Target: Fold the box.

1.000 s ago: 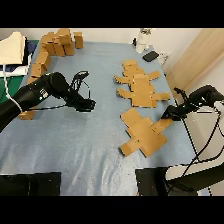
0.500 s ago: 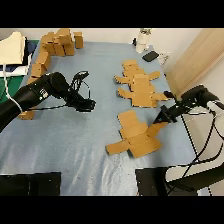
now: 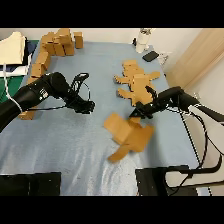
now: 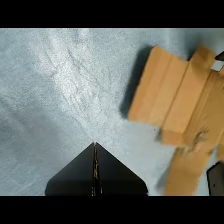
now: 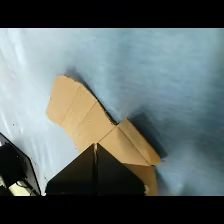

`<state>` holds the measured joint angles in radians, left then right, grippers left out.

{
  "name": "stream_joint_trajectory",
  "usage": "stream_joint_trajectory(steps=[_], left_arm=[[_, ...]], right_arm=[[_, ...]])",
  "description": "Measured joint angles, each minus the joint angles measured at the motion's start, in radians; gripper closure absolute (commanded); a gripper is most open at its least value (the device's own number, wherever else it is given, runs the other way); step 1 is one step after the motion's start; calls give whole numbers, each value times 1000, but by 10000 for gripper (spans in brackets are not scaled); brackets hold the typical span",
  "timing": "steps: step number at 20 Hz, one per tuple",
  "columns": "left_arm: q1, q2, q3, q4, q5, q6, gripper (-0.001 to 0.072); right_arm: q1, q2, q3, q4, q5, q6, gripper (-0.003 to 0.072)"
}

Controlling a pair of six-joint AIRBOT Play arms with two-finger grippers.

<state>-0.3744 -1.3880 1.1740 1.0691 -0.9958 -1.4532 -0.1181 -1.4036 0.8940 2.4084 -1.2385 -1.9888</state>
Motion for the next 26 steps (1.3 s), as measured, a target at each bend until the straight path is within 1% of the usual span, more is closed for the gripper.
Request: stream_joint_trajectory(steps=[5, 8, 10, 12, 13, 15, 16, 17, 18, 23, 26], left_arm=[[0, 0, 0, 0, -11, 2, 700], [0, 0, 0, 0, -13, 2, 700], [0, 0, 0, 0, -16, 2, 700], [0, 0, 0, 0, -25, 2, 700], [0, 0, 0, 0, -31, 2, 700], [0, 0, 0, 0, -44, 2, 700], [0, 0, 0, 0, -48, 2, 700], [0, 0, 0, 0, -51, 2, 700], [0, 0, 0, 0, -53, 2, 700], [0, 0, 0, 0, -60, 2, 700], [0, 0, 0, -2, -62, 2, 700]], right_arm=[[82, 114, 46, 21, 57, 140, 683], [119, 159, 62, 22, 96, 230, 683], [161, 173, 64, 4, 166, 291, 683], [207, 180, 65, -49, 246, 358, 683], [228, 182, 65, -100, 274, 403, 683], [258, 184, 64, -235, 289, 501, 676], [269, 185, 61, -298, 288, 539, 519], [278, 186, 58, -348, 278, 568, 249], [285, 186, 55, -394, 266, 591, 182], [293, 186, 48, -536, 177, 620, 185], [292, 179, 48, -611, 113, 583, 189]])
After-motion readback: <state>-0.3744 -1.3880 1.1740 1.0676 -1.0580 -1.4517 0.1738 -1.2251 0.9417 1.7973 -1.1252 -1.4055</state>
